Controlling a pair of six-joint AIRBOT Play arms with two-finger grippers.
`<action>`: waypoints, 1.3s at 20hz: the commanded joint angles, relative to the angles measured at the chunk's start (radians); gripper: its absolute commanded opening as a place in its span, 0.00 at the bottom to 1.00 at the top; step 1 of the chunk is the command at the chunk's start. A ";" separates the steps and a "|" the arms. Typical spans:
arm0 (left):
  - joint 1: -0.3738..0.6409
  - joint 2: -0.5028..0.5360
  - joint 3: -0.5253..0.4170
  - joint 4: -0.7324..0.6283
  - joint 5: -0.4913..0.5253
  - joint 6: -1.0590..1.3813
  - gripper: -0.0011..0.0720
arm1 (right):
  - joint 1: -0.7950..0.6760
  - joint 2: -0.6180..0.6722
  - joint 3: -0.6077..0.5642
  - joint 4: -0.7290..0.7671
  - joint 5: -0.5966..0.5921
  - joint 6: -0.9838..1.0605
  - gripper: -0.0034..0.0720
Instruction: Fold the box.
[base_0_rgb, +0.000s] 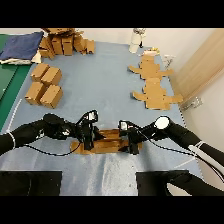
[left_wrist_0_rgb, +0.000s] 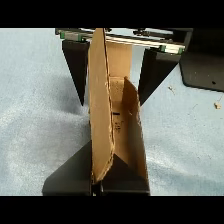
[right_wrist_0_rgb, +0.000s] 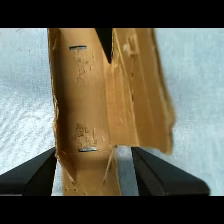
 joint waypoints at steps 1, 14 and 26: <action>0.001 0.000 0.000 0.000 0.000 0.000 0.03 | 0.001 -0.001 -0.021 0.049 -0.004 -0.045 0.99; 0.001 0.000 0.000 0.000 0.000 0.000 0.03 | 0.083 0.001 -0.035 0.013 -0.074 -0.057 0.99; 0.001 0.000 0.000 0.000 0.000 0.000 0.03 | 0.083 0.000 -0.061 0.025 -0.081 0.013 0.99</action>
